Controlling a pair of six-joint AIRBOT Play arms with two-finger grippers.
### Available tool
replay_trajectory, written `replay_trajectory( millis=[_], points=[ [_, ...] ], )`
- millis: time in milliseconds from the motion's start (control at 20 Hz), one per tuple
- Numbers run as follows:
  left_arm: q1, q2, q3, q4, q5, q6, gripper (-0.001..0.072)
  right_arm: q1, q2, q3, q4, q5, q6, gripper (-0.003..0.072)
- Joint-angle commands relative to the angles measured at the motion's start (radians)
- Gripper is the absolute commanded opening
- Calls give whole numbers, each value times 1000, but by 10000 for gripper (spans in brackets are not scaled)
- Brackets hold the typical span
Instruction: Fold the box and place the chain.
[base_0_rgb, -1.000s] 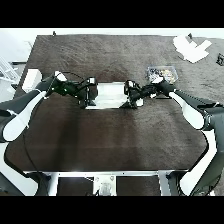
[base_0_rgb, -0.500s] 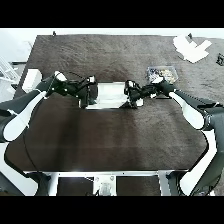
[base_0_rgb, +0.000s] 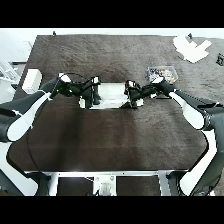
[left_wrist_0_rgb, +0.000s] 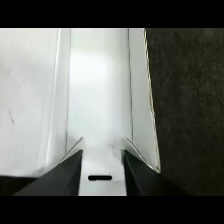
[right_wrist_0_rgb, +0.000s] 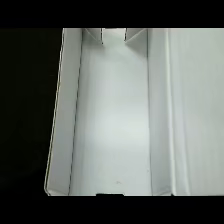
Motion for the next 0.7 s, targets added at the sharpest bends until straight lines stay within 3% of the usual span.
replay_trajectory(
  millis=[0, 150, 250, 650],
  points=[
    [-2, -16, 1, -90, 5, 44, 381, 1, 0, 0, 1, 0, 0, 592],
    [-2, -32, 1, -85, 1, 39, 384, 1, 0, 0, 1, 0, 0, 592],
    [-3, -34, 1, -88, 9, 39, 546, 1, 0, 0, 1, 0, 0, 592],
    [-2, -34, 1, -85, 3, 39, 550, 1, 0, 0, 1, 0, 0, 591]
  ],
)
